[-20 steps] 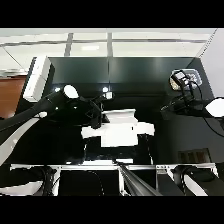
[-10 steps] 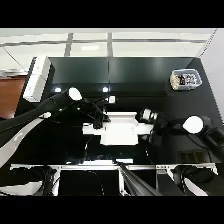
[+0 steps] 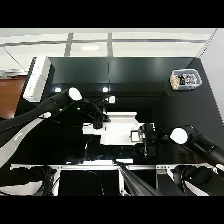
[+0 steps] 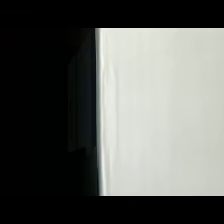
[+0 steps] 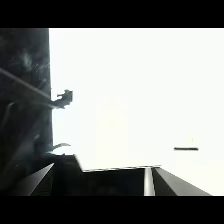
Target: Fold the box and place the chain.
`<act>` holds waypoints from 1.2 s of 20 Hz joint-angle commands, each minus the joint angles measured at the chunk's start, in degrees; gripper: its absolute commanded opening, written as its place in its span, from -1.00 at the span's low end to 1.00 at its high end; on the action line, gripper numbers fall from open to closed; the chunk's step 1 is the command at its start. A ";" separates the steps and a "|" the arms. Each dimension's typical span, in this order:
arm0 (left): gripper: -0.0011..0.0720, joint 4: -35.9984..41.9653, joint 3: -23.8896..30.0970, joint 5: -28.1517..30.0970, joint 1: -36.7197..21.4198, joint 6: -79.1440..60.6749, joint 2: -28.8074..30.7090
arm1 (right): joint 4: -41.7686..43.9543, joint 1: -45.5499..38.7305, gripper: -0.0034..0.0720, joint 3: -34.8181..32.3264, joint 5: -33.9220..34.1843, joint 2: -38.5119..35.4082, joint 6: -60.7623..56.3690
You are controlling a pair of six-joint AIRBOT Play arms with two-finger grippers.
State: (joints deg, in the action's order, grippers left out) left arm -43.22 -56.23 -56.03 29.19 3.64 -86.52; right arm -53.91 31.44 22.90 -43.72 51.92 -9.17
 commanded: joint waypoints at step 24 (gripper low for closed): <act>-0.91 -0.63 0.00 3.37 1.22 2.29 -0.09 | 6.93 -3.06 0.92 4.07 9.29 0.96 -1.46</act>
State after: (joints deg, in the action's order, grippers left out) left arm -43.40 -56.23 -54.46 29.85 5.72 -86.59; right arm -47.70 28.95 26.63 -34.61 52.90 -10.76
